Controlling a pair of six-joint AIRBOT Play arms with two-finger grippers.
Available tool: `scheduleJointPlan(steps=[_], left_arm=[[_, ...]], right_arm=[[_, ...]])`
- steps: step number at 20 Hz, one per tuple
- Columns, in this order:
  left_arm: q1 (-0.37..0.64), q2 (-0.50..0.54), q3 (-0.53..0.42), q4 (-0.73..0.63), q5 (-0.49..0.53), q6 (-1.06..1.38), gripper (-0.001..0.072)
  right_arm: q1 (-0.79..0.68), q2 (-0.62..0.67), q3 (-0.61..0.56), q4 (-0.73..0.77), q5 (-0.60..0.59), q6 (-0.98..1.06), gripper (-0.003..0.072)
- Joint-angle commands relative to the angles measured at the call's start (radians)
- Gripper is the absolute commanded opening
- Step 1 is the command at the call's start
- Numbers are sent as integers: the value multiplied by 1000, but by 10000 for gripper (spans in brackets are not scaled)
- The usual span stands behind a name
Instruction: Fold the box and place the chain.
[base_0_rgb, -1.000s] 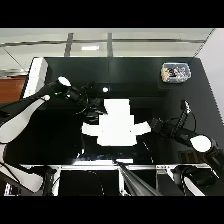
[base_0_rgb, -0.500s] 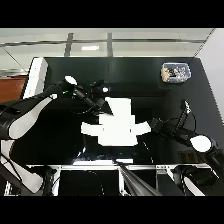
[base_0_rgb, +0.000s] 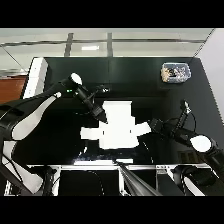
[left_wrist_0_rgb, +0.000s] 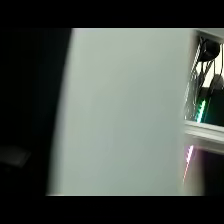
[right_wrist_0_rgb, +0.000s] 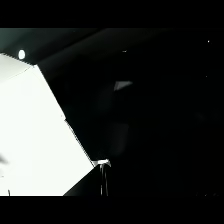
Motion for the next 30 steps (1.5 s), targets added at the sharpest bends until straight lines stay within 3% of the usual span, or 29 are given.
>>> scheduleJointPlan(steps=[1,2,4,5,6,7,8,10,13,16,18,21,25,27,30], left_arm=[[-3,-11,4,-13,-1,14,222],[-3,-17,4,-26,0,14,213],[-3,-29,12,-32,-2,14,60],[-1,-32,16,-35,-2,14,25],[2,-32,22,-36,-2,14,25],[7,-31,32,-35,-2,9,24],[13,-29,43,-34,-6,-6,23],[27,-3,53,-21,2,-24,21],[30,130,-3,18,148,28,20],[27,355,-206,-72,372,211,22],[25,460,-353,-154,450,422,25],[11,449,-399,-101,445,654,24],[-19,402,-395,-92,533,714,24],[-39,373,-395,-69,542,789,24],[-71,348,-395,-2,569,810,25]], right_arm=[[0,1,0,0,0,1,15],[0,1,0,0,1,1,15],[0,1,0,0,10,-48,16],[0,1,0,0,17,-75,47],[0,1,2,0,17,-79,268],[-2,1,13,-25,26,-89,581],[-5,1,41,-84,55,-114,681],[-33,1,146,-283,192,-135,681],[-71,1,296,-569,362,-148,679],[-70,1,322,-717,389,-162,678],[-70,1,322,-790,381,-161,679],[-70,1,322,-764,355,-152,678],[-69,1,322,-705,270,-218,678],[-69,-3,322,-668,232,-412,678],[-69,-31,322,-460,246,-858,678]])
